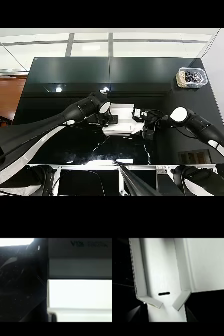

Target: Fold the box and place the chain.

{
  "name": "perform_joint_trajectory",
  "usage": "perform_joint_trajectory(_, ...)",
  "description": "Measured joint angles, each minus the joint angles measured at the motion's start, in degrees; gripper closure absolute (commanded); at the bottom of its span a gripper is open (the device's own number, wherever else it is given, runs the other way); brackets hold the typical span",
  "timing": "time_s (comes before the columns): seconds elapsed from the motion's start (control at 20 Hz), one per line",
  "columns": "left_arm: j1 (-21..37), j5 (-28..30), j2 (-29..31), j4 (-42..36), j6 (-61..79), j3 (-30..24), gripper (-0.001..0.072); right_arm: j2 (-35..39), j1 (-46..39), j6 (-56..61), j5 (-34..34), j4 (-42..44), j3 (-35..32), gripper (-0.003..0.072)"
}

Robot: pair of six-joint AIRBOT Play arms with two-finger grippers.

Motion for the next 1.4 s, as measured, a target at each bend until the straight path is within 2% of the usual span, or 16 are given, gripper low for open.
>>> perform_joint_trajectory(0.1,0.0,0.0,0.0,0.0,0.0,0.0,0.0682,-1.0,0.0,-0.7,-0.1,0.2,0.0,0.0215)
perform_joint_trajectory(0.15,0.0,0.0,0.0,0.0,0.0,0.0,0.0682,-1.4,0.0,-1.3,-0.6,0.9,0.0,0.0385)
perform_joint_trajectory(0.2,0.0,0.0,0.0,0.0,0.0,0.0,0.0682,-1.7,0.0,-2.3,-1.5,1.7,0.0,0.0498)
perform_joint_trajectory(0.35,0.0,0.0,0.0,0.0,0.0,0.0,0.0682,-2.3,0.0,-4.0,-3.5,4.2,0.0,0.0498)
perform_joint_trajectory(1.0,0.0,0.0,0.0,0.0,0.2,0.0,0.0682,-6.1,3.1,-4.4,-3.8,15.7,0.0,0.0501)
perform_joint_trajectory(1.1,0.0,0.0,0.0,0.0,0.1,0.0,0.0682,-6.4,3.3,-4.3,-3.9,16.3,0.0,0.0666)
perform_joint_trajectory(1.15,0.0,0.2,0.0,0.0,0.0,0.0,0.0682,-6.4,3.4,-4.1,-3.9,16.5,0.0,0.0643)
perform_joint_trajectory(1.2,0.0,0.2,0.0,0.0,0.0,0.0,0.0682,-6.4,3.4,-4.1,-4.0,16.6,0.0,0.0398)
perform_joint_trajectory(1.25,0.0,0.3,0.0,0.0,0.0,0.0,0.0682,-6.5,3.4,-3.9,-4.0,16.8,0.0,0.0262)
perform_joint_trajectory(1.3,0.0,0.3,0.0,0.0,0.0,0.0,0.0682,-6.5,3.5,-3.7,-4.3,17.0,0.0,0.0464)
perform_joint_trajectory(1.35,0.0,0.2,0.0,0.0,0.0,0.0,0.0682,-6.5,3.5,-3.3,-4.6,17.1,0.0,0.0517)
perform_joint_trajectory(1.4,0.0,0.2,0.0,0.0,0.0,0.0,0.0682,-6.5,3.4,-2.6,-4.7,17.3,0.0,0.0402)
